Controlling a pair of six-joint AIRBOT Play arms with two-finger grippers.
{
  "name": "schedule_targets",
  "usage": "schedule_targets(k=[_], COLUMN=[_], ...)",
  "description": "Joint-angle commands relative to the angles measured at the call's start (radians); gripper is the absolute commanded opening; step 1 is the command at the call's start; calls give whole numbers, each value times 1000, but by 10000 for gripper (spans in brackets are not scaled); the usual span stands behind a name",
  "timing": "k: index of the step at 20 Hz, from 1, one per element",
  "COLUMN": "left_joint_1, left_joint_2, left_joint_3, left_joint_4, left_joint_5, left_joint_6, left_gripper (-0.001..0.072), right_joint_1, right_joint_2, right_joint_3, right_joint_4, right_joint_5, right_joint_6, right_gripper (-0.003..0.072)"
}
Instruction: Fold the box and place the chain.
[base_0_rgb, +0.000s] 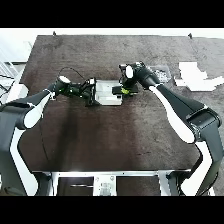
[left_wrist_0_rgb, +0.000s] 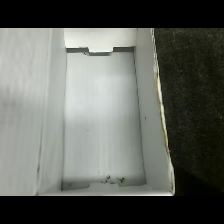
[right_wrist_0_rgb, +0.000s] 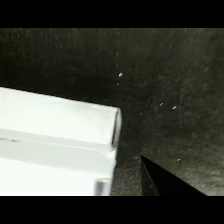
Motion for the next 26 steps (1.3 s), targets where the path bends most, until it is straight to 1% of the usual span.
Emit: schedule_targets(k=[1, 3, 6, 7, 8, 14, 15, 16, 19, 22, 23, 24, 26], left_joint_1=[1, 1, 1, 1, 1, 1, 1, 1, 1, 1, 1, 1, 1], left_joint_2=[0, 0, 0, 0, 0, 0, 0, 0, 0, 0, 0, 0, 0], left_joint_3=[0, 0, 0, 0, 0, 0, 0, 0, 0, 0, 0, 0, 0], left_joint_4=[0, 0, 0, 0, 0, 0, 0, 0, 0, 0, 0, 0, 0], left_joint_5=[0, 0, 0, 0, 0, -1, -1, 0, 0, 0, 0, 0, 0], left_joint_6=[1, 0, 0, 0, 0, 0, 0, 0, 0, 0, 0, 0, 0], left_gripper=[475, 475, 475, 475, 475, 475, 476, 475, 475, 475, 475, 475, 475], right_joint_1=[22, 24, 31, 32, 32, 34, 34, 34, 38, 38, 38, 38, 39], right_joint_2=[-11, -17, -25, -25, -25, -31, -31, -31, -35, -39, -40, -40, -40], right_joint_3=[19, 19, 19, 19, 19, 18, 18, 18, 18, 18, 18, 18, 18], right_joint_4=[-33, -37, -46, -63, -76, -127, -132, -134, -133, -126, -124, -122, -122], right_joint_5=[13, 11, 12, 12, 11, 11, 6, -7, -26, -25, -25, -25, -25], right_joint_6=[41, 89, 93, 113, 133, 181, 201, 214, 246, 268, 268, 267, 267], right_gripper=[400, 400, 395, 374, 370, 367, 336, 279, 278, 127, 107, 42, 10])
